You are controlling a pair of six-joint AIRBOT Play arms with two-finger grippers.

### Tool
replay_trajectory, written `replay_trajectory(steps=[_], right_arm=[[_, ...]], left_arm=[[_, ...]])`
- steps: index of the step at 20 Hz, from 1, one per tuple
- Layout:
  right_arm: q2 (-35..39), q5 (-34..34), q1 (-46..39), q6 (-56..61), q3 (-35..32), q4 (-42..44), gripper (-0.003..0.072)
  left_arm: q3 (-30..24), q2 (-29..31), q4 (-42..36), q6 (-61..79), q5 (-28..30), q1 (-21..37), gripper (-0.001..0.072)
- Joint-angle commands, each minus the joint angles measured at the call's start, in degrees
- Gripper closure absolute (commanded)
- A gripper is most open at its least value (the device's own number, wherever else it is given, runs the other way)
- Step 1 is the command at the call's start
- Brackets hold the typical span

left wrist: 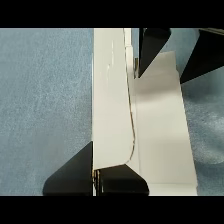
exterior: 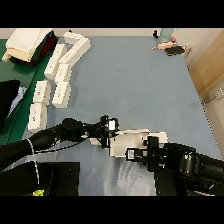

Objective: Fold the box.

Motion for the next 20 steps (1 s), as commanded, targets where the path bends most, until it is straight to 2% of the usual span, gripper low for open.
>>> replay_trajectory(steps=[1,5,11,20], right_arm=[[-0.9,-0.7,0.1,0.5,0.2,-1.2,0.0163],[-0.9,-0.1,0.1,4.1,1.6,-2.1,0.0163],[-0.9,5.2,0.1,27.1,5.9,-14.9,0.0163],[-0.9,7.5,0.1,33.6,6.5,-14.9,0.0147]], left_arm=[[0.1,0.0,0.0,0.0,0.0,0.0,0.0697],[0.1,0.0,0.0,0.0,0.0,0.0,0.0697],[0.1,0.0,0.0,0.0,0.0,0.0,0.0697],[0.1,0.0,0.0,0.0,0.0,0.0,0.0697]])
